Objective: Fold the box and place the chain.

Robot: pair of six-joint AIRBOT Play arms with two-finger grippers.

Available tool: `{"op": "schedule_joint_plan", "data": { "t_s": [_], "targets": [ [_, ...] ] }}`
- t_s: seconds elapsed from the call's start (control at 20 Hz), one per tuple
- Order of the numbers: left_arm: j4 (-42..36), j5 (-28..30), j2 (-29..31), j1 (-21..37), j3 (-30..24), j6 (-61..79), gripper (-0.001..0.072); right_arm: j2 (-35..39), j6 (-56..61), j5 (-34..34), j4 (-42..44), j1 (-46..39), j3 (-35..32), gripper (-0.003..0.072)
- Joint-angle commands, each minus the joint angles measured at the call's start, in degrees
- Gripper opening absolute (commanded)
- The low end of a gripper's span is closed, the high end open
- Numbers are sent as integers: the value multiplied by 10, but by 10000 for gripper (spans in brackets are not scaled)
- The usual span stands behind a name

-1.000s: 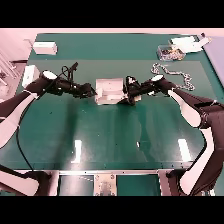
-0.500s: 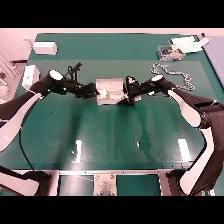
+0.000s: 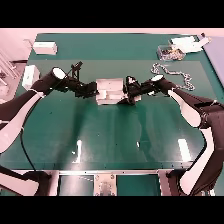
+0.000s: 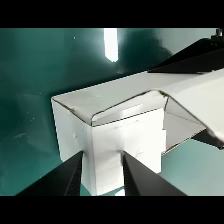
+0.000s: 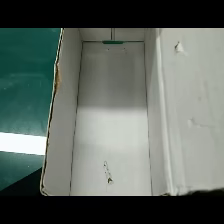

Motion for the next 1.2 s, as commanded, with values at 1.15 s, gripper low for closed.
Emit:
{"op": "schedule_joint_plan", "data": {
  "t_s": [1.15],
  "targets": [
    [178, 2, -4, -65, 44, -195, 300, 0, 0, 0, 0, 0, 0, 584]
  ]
}}
